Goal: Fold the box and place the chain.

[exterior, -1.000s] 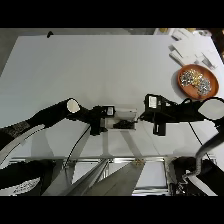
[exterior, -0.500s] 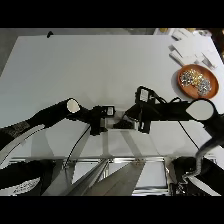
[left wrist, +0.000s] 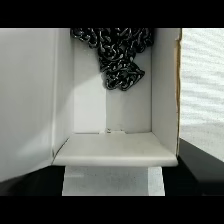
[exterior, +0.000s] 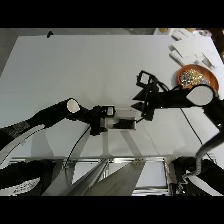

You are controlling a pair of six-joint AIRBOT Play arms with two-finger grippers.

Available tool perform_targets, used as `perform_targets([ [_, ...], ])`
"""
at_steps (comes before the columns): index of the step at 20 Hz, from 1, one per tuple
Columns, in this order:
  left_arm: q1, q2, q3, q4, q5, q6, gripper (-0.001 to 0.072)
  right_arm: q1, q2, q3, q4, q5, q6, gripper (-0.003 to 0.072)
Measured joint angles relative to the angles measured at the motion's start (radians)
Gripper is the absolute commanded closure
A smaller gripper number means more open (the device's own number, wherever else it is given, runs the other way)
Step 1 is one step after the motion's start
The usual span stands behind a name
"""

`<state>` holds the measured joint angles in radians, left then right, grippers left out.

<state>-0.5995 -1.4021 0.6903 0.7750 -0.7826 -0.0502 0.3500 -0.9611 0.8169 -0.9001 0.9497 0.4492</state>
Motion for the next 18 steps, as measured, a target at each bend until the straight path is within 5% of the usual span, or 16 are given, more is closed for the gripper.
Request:
perform_targets([
  [2,0.000,0.000,0.000,0.000,0.000,0.000,0.0576,-0.065,-0.001,0.027,-0.067,0.052,0.002,0.0580],
  [6,0.000,0.000,0.000,0.000,0.000,0.000,0.0576,-0.172,-0.034,0.035,-0.257,0.109,0.003,0.0562],
  [9,0.000,0.000,0.000,0.000,0.000,0.000,0.0576,-0.203,-0.089,0.002,-0.325,0.123,-0.050,0.0445],
  [18,0.000,0.000,0.000,0.000,0.000,0.000,0.0576,-0.137,-0.247,-0.063,-0.374,0.070,-0.253,0.0504],
])
